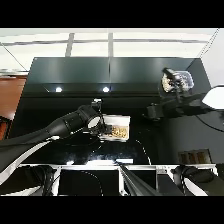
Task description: Fold the box and place the chain.
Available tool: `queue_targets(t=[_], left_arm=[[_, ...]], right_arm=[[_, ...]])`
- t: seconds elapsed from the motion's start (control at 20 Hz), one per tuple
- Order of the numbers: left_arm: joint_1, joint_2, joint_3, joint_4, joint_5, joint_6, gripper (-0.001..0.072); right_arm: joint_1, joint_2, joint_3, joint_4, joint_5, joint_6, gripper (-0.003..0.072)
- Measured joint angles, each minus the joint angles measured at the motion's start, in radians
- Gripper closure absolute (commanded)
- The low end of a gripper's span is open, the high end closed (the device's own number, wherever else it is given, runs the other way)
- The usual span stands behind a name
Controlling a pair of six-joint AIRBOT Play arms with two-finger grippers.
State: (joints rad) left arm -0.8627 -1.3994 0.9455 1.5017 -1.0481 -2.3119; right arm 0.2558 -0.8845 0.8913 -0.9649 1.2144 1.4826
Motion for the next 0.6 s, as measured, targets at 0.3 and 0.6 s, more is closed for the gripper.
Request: queue_targets(t=[0.3,0.6], left_arm=[[0.001,0.0,0.014,0.0,0.011,-0.015,0.0442],[0.001,0.024,0.095,0.001,-0.029,0.012,0.0282]], right_arm=[[-0.074,0.065,0.0,-0.05,0.034,0.002,0.0422],[-0.08,0.075,0.0,-0.073,0.046,0.002,0.0422]])
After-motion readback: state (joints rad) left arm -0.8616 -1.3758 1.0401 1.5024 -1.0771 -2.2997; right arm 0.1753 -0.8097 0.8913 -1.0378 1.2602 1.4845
